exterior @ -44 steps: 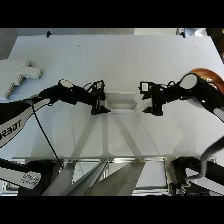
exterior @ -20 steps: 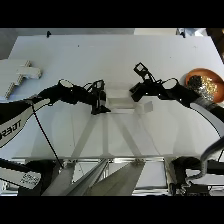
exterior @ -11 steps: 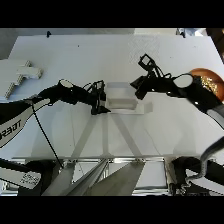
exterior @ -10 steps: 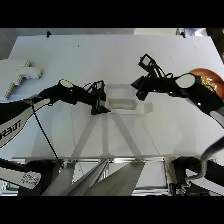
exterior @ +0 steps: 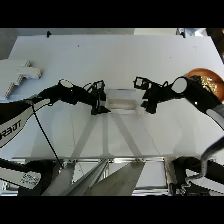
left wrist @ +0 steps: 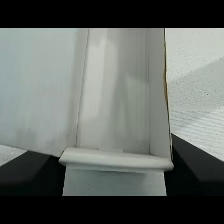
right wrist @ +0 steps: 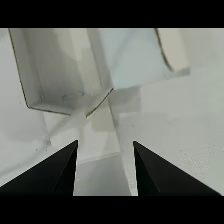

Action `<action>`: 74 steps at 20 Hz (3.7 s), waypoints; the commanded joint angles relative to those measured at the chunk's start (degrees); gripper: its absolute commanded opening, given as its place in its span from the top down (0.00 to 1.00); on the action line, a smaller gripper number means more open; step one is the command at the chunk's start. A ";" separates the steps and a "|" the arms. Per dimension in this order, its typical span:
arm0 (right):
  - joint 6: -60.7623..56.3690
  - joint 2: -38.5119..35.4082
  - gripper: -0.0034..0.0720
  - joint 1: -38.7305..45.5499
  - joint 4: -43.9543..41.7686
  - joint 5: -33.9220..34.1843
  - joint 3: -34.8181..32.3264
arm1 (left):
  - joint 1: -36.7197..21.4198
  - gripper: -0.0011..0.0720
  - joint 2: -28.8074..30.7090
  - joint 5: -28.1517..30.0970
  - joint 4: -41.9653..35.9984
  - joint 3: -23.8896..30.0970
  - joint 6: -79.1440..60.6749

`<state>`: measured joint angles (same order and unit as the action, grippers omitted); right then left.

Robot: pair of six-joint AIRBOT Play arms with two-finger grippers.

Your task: Fold the box and place the chain.

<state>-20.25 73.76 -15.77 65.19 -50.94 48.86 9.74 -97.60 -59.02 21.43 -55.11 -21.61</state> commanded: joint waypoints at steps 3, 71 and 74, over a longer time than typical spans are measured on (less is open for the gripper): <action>3.76 5.84 0.41 -0.04 2.01 1.79 -0.02 | 0.00 0.36 0.02 0.07 -0.02 -0.02 0.00; 19.08 -1.40 0.94 -0.87 -27.54 -6.25 0.00 | 0.00 0.36 0.02 0.07 -0.02 -0.02 0.00; 10.58 -6.21 0.94 0.31 -24.50 -6.29 0.00 | 0.00 0.36 0.02 0.07 -0.02 -0.02 0.00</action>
<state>-3.36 71.44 -16.25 39.22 -56.69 48.86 9.80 -97.60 -59.07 21.41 -55.11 -21.50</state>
